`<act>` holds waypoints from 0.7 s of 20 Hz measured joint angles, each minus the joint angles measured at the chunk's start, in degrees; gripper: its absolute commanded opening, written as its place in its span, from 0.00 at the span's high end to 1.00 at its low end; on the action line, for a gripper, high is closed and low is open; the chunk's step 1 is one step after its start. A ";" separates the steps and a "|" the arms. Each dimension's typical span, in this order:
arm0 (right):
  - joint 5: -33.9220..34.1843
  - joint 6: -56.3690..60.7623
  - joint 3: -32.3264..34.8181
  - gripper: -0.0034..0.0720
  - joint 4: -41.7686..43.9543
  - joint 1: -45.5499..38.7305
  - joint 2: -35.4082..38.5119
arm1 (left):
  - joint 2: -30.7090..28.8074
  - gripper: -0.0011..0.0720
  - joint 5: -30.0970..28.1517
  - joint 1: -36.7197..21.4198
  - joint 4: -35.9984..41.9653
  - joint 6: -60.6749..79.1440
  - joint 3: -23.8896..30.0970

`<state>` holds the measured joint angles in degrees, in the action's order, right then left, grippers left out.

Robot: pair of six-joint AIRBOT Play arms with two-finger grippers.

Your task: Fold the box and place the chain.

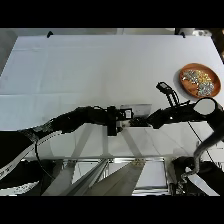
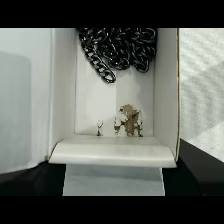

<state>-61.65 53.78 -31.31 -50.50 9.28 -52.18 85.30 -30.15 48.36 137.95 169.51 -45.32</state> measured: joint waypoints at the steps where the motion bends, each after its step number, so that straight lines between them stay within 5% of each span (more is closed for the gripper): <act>1: -0.11 -0.07 -0.20 0.71 0.55 0.00 -0.20 | 0.00 0.64 0.00 0.00 0.00 0.00 0.00; 3: -1.03 -0.22 -1.46 0.72 1.27 0.00 0.20 | 0.00 0.64 0.00 -0.02 -0.02 0.00 0.00; 5: -1.99 -0.31 -4.15 0.91 1.73 -0.02 1.70 | 0.00 0.64 0.00 -0.02 0.00 0.02 0.00; 6: -2.56 -0.66 -6.32 0.93 1.90 -0.22 2.47 | 0.00 0.64 0.00 0.00 -0.02 0.00 0.00; 14: -4.04 -6.49 -23.17 0.93 2.38 -3.87 -5.44 | 0.00 0.64 0.00 -0.02 -0.02 0.00 0.00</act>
<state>-65.69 47.29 -54.48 -48.12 5.41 -57.63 85.30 -30.15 48.34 137.93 169.51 -45.32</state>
